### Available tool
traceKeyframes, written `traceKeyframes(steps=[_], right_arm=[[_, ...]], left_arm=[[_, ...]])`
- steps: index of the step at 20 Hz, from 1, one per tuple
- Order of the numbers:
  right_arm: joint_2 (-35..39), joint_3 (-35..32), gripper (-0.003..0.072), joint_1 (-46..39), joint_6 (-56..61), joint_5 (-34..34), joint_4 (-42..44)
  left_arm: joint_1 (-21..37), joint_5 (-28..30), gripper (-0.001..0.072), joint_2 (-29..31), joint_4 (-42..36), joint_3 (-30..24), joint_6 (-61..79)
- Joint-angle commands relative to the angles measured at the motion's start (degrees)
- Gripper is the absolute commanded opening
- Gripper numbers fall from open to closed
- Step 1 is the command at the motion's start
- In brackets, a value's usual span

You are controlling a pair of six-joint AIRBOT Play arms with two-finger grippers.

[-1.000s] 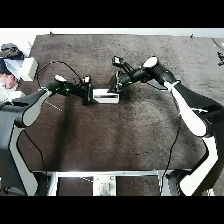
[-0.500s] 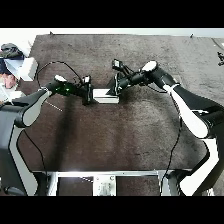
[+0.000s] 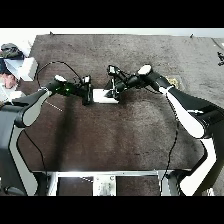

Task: Fold the box and place the chain.

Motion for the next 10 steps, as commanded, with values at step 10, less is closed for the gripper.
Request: traceKeyframes(steps=[10], right_arm=[[7.13, -8.26, 0.0392, -3.72, 1.40, 0.07, 3.23]], left_arm=[[0.00, 0.02, 0.0393, -0.02, 0.02, 0.00, 0.02]])
